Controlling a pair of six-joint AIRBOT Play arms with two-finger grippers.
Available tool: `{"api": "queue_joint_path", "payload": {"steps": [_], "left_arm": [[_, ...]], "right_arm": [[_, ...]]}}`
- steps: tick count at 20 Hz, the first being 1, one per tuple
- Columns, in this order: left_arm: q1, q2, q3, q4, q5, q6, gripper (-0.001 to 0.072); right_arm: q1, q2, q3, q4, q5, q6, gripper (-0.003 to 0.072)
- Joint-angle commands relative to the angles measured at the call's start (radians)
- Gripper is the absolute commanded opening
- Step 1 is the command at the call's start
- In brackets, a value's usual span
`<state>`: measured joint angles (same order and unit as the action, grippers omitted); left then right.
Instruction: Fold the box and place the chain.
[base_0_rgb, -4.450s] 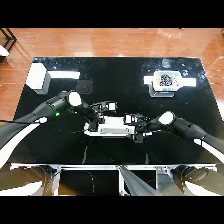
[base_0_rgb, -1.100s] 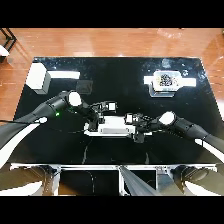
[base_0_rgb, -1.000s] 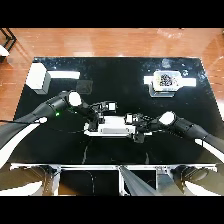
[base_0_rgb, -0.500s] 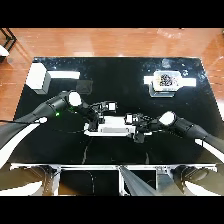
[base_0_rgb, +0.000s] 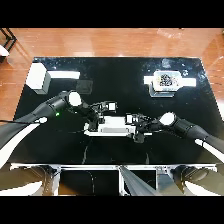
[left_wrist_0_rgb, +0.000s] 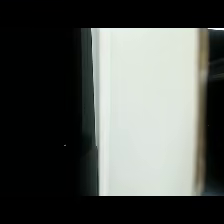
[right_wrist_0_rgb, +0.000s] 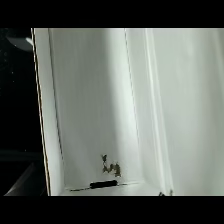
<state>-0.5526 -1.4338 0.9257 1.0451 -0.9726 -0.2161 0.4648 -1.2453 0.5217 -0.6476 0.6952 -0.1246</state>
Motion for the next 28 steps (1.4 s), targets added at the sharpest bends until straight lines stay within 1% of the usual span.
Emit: {"api": "queue_joint_path", "payload": {"steps": [1, 2, 5, 6, 10, 14, 17, 18, 19, 20, 21, 22, 25, 26, 28], "left_arm": [[0.000, 0.000, 0.001, -0.008, 0.003, 0.002, 0.0266], [0.000, 0.001, 0.005, -0.008, 0.001, 0.000, 0.0340], [0.002, 0.019, 0.021, 0.021, 0.000, -0.053, 0.0618], [0.003, 0.032, 0.026, 0.054, 0.001, -0.090, 0.0635], [0.025, 0.102, 0.033, 0.208, -0.029, -0.271, 0.0635], [0.094, 0.204, 0.033, 0.214, -0.053, -0.375, 0.0635], [0.175, 0.285, 0.033, 0.215, -0.070, -0.480, 0.0631], [0.210, 0.305, 0.033, 0.215, -0.086, -0.540, 0.0605], [0.242, 0.318, 0.033, 0.215, -0.106, -0.588, 0.0536], [0.277, 0.324, 0.033, 0.214, -0.141, -0.621, 0.0369], [0.310, 0.323, 0.033, 0.212, -0.184, -0.630, 0.0169], [0.342, 0.322, 0.032, 0.204, -0.238, -0.631, 0.0021], [0.412, 0.321, 0.019, 0.124, -0.343, -0.675, 0.0018], [0.424, 0.322, 0.010, 0.085, -0.365, -0.684, 0.0017], [0.421, 0.329, -0.030, 0.026, -0.375, -0.724, 0.0017]], "right_arm": [[0.001, -0.001, -0.001, 0.000, -0.001, 0.001, 0.0235], [0.001, -0.001, -0.001, 0.000, -0.001, 0.001, 0.0234], [0.001, -0.001, -0.001, 0.000, -0.002, 0.001, 0.0235], [0.001, -0.001, -0.001, 0.002, -0.003, 0.002, 0.0235], [0.001, -0.001, -0.001, 0.002, -0.008, 0.005, 0.0235], [0.001, -0.001, -0.001, 0.003, -0.012, 0.009, 0.0235], [0.001, -0.001, -0.001, 0.003, -0.012, 0.009, 0.0235], [0.001, -0.001, -0.001, 0.003, -0.012, 0.009, 0.0235], [0.001, -0.001, -0.001, 0.003, -0.012, 0.009, 0.0235], [0.001, -0.001, -0.001, 0.003, -0.012, 0.009, 0.0235], [0.001, -0.001, -0.001, 0.003, -0.012, 0.009, 0.0235], [0.001, -0.001, -0.001, 0.003, -0.012, 0.009, 0.0235], [0.001, -0.001, -0.001, 0.003, -0.012, 0.009, 0.0235], [0.001, -0.001, -0.001, 0.003, -0.012, 0.009, 0.0235], [0.001, -0.001, -0.001, 0.003, -0.012, 0.009, 0.0235]]}}
